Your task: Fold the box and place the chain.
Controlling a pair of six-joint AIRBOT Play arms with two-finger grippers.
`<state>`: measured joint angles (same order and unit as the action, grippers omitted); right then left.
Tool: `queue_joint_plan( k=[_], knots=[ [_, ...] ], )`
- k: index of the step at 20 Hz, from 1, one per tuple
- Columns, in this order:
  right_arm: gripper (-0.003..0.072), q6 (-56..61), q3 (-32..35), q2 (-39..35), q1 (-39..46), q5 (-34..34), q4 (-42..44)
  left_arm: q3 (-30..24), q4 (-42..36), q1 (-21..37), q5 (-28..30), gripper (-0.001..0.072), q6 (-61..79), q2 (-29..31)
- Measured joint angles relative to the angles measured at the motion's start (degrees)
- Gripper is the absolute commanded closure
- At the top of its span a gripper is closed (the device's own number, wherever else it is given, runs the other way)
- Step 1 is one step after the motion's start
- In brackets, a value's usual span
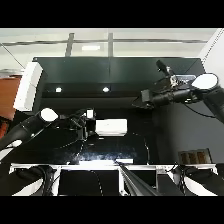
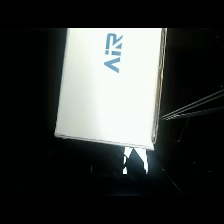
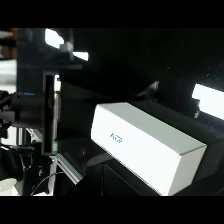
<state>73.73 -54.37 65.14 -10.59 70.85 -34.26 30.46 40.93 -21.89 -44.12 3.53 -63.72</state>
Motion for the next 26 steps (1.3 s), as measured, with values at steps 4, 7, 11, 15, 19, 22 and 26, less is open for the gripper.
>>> queue_joint_plan(
  k=[4,7,11,15,19,22,26],
  knots=[
    [0.0660,-0.02,-0.04,-1.09,1.44,0.87,-0.57,0.96,2.19,0.00,-3.02,-0.0003,-7.69,6.38],
    [0.0660,0.00,-0.04,-1.31,1.79,0.85,-1.44,3.72,1.01,-0.28,-4.85,-0.0003,-11.65,7.91],
    [0.0660,-0.04,-0.04,-1.44,1.99,0.72,-2.43,8.68,-0.81,-3.02,-5.64,-0.0003,-13.51,3.76],
    [0.0659,-0.02,-0.04,-1.44,1.99,0.39,-2.80,13.14,-2.01,-6.99,-5.51,-0.0002,-13.94,-4.17],
    [0.0659,-0.04,-0.04,-1.44,1.99,0.31,-3.50,14.99,-2.21,-9.90,-5.46,-0.0003,-11.37,-9.27],
    [0.0660,-0.04,-0.04,-1.44,1.99,0.28,-4.50,15.41,-2.36,-10.60,-4.48,-0.0003,-10.14,-10.67],
    [0.0660,-0.02,-0.04,-1.44,1.99,-0.13,-5.01,15.56,-2.34,-10.93,-3.74,-0.0003,-9.46,-11.32]
  ],
)
